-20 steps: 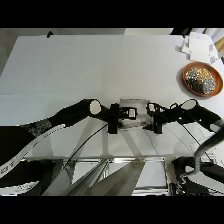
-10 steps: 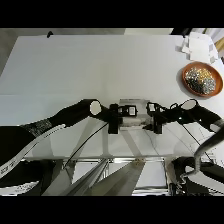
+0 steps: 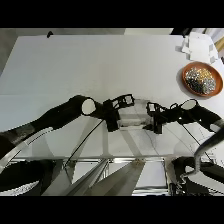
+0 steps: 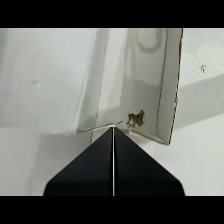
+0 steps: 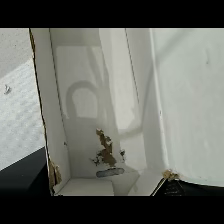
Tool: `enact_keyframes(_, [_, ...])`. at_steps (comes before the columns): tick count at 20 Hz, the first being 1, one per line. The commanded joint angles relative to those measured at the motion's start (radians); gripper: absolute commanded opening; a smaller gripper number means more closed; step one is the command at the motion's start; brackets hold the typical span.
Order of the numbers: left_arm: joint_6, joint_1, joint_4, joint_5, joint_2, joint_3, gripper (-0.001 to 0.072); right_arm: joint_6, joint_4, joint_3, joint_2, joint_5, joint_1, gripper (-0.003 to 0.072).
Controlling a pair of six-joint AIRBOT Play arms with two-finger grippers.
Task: Fold the box and place the chain.
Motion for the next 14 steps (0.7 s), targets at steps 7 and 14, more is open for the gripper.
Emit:
enact_keyframes(7, [-0.571,0.187,0.055,0.029,0.226,-0.227,0.0000,0.000,0.000,0.001,0.001,0.000,0.000,0.0374])
enact_keyframes(14, [-0.586,0.214,-0.220,0.089,0.130,-0.355,0.0000,0.000,0.000,0.001,0.001,0.000,-0.001,0.0374])
